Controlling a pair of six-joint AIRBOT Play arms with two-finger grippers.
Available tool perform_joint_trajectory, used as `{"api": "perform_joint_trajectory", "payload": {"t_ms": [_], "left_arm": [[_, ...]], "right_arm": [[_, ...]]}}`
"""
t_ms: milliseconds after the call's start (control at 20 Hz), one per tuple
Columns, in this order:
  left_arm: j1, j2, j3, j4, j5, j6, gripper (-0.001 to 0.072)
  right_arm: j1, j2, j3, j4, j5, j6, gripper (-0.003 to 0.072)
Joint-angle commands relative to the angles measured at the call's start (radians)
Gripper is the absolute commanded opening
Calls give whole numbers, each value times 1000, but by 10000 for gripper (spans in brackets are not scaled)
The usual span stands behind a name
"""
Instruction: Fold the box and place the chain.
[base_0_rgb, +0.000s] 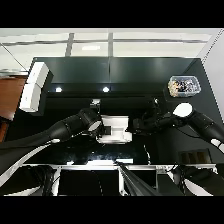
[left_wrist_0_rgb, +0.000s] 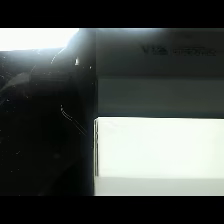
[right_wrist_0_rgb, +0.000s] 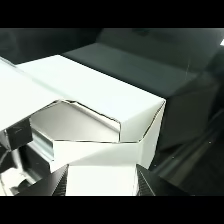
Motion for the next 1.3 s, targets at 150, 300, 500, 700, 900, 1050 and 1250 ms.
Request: {"api": "perform_joint_trajectory", "payload": {"t_ms": [150,300,500,700,900,1050,1250], "left_arm": [[0,0,1,0,0,1,33],[0,0,1,0,0,1,33],[0,0,1,0,0,1,33],[0,0,1,0,0,1,33],[0,0,1,0,3,1,33],[0,0,1,1,3,1,33],[0,0,1,1,3,1,33]], "right_arm": [[63,-1,35,-104,-15,79,484],[96,-1,35,-140,-23,104,479],[155,-1,35,-163,-64,129,367],[190,-1,35,-192,-97,190,367],[238,-1,51,-273,-155,303,368],[262,-13,68,-346,-172,418,367],[342,-68,127,-472,-169,558,366]]}}
